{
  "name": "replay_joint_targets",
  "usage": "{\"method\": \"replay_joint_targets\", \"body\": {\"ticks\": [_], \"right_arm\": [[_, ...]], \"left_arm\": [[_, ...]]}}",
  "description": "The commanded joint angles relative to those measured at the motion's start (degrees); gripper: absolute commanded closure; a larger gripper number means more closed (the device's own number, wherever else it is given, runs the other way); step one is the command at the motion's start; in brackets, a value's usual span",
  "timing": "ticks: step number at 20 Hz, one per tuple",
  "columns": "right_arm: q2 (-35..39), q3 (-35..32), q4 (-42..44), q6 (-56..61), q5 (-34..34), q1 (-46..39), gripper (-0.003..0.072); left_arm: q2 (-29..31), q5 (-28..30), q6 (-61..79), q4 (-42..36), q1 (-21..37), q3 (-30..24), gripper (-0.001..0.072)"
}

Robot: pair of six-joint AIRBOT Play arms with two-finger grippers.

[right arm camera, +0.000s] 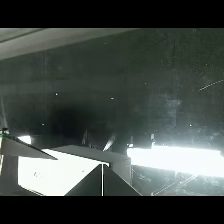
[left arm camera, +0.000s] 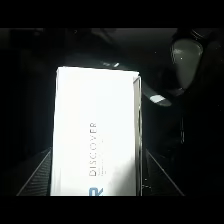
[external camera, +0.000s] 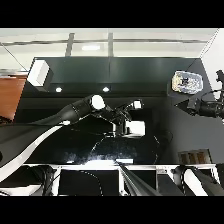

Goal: Fold the box and place the chain.

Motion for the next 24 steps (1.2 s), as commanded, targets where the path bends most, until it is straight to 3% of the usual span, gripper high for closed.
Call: {"method": "replay_joint_targets", "body": {"ticks": [1, 10, 15, 17, 18, 19, 21, 24], "right_arm": [[0.0, 0.0, 0.0, 0.0, 0.0, 0.0, 0.0674], [0.0, 0.0, 0.0, 0.0, 0.0, 0.0, 0.0674], [0.0, 0.0, 0.0, 0.0, 0.0, 0.0, 0.0674], [0.0, 0.0, 0.0, 0.0, 0.0, 0.0, 0.0674], [0.0, 0.0, 0.0, 0.0, 0.0, 0.0, 0.0674], [0.0, 0.0, 0.0, 0.0, 0.0, 0.0, 0.0674], [0.0, 0.0, 0.0, 0.0, 0.0, 0.0, 0.0674], [0.0, 0.0, 0.0, 0.0, 0.0, 0.0, 0.0674]], "left_arm": [[-0.2, -0.1, 0.0, 0.5, -0.9, 0.1, -0.0001], [-1.6, 4.0, 0.5, 11.3, -4.8, 0.0, -0.0003], [-2.4, 5.2, 0.6, 12.6, -6.1, 0.0, 0.0006], [-2.4, 5.2, 0.6, 12.6, -6.8, 0.0, 0.0043], [-2.3, 5.2, -0.1, 13.4, -7.0, 0.0, 0.0216], [-2.0, 5.1, -2.6, 14.6, -6.9, 0.0, 0.033], [-0.3, 4.4, -13.4, 20.0, -5.3, 0.0, 0.036], [3.2, -1.9, -28.7, 30.3, 1.1, 0.0, 0.0361]]}}
